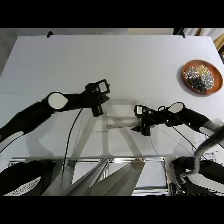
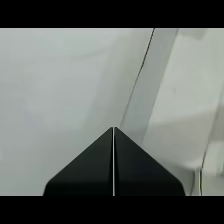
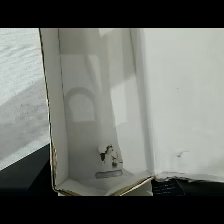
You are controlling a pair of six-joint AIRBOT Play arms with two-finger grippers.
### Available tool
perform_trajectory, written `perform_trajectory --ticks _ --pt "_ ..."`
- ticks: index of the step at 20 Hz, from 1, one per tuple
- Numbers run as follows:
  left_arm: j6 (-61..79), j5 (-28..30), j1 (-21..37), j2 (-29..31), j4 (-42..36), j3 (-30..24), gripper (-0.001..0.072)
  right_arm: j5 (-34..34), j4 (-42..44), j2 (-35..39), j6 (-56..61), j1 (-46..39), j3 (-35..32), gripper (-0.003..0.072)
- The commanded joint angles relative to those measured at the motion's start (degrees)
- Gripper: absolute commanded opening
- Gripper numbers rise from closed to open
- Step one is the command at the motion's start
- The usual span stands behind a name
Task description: Fold the box and place the chain.
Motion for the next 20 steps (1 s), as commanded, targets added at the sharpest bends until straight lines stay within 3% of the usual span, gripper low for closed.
perform_trajectory --ticks 1,3,4,7,8,10,15,20 --pt "1.7 -20.0 7.5 4.3 10.6 0.0 0.0009 0.1 0.1 0.0 0.0 0.0 0.0 0.0458" --pt "9.2 -28.1 11.0 2.9 10.2 -1.1 0.0011 0.1 0.1 0.0 0.0 0.0 0.0 0.0458" --pt "14.8 -28.6 11.6 1.7 8.8 -2.2 0.0011 0.1 0.1 0.0 0.0 0.0 0.0 0.0458" --pt "26.2 -25.7 11.0 -3.3 -1.7 -3.9 0.0014 0.1 0.1 0.0 0.0 0.0 0.0 0.0458" --pt "28.5 -25.2 10.1 -5.2 -3.8 -3.9 0.0049 0.1 0.1 0.0 0.0 0.0 0.0 0.0458" --pt "30.3 -23.2 8.0 -8.1 -3.8 -3.9 0.0211 0.1 0.1 0.0 0.0 0.0 0.0 0.0458" --pt "30.2 -16.7 5.7 -10.6 -3.5 -3.9 0.0216 0.1 0.1 0.0 0.0 0.0 0.0 0.0458" --pt "30.2 -16.4 5.6 -10.7 -2.3 -3.9 0.0215 0.1 0.1 0.0 0.0 0.0 0.0 0.0458"
